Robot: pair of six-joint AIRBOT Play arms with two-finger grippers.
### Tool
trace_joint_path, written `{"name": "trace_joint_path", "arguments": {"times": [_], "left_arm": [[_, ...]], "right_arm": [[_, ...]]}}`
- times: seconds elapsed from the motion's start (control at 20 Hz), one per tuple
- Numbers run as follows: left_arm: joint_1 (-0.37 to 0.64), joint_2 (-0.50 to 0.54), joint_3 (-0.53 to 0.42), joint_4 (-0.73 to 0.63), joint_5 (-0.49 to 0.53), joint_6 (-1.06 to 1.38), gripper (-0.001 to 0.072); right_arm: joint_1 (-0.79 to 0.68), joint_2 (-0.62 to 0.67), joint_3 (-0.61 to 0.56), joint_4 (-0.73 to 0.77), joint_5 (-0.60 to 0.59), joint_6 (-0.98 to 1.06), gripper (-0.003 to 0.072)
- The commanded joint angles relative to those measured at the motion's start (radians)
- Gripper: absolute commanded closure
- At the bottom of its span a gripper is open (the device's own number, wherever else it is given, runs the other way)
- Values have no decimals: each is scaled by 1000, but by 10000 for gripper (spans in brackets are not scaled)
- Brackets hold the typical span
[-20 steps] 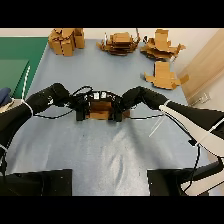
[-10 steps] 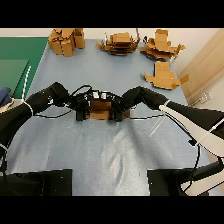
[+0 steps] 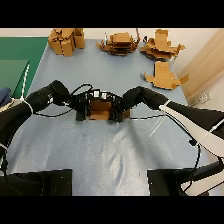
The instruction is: Fold the box.
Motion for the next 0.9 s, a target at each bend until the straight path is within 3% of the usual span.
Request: {"name": "trace_joint_path", "arguments": {"times": [0.0, 0.75, 0.8, 0.85], "left_arm": [[0, 1, 23, 3, 8, 1, 475], [0, 1, 25, 30, -1, -9, 472], [1, 1, 25, 30, -8, -9, 455], [0, 1, 25, 30, -10, -12, 273]], "right_arm": [[1, -1, 0, 1, -1, -2, 180], [1, -1, 0, 1, -1, -1, 180], [0, -1, 0, 1, -1, -1, 181], [0, -1, 0, 1, -1, -1, 180]]}}
